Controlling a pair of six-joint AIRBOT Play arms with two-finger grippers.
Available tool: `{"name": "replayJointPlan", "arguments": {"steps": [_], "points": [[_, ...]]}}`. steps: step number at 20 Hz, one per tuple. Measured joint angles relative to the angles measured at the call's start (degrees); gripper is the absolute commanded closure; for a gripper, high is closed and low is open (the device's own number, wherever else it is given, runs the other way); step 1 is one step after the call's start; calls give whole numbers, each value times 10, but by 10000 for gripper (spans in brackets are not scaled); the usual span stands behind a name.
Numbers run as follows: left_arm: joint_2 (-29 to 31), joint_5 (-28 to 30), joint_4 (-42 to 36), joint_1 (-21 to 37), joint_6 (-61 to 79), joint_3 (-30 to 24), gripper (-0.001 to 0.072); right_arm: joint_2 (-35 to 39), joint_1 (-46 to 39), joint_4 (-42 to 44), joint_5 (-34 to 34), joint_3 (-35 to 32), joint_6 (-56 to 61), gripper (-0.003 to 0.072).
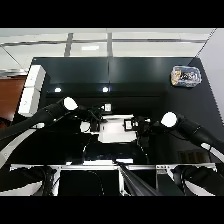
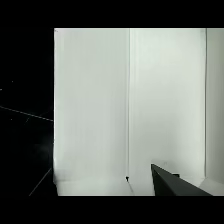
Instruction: Fold the box and place the chain.
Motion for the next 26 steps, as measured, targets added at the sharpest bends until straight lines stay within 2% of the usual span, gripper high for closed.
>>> {"name": "replayJointPlan", "arguments": {"steps": [17,20,26], "points": [[0,1,0,0,0,0,680,33,-59,2,-47,33,1,-18],[0,1,0,0,0,0,681,24,-61,35,-50,33,-26,-17],[0,0,0,0,0,0,680,-19,-102,123,-13,34,-111,-17]]}}
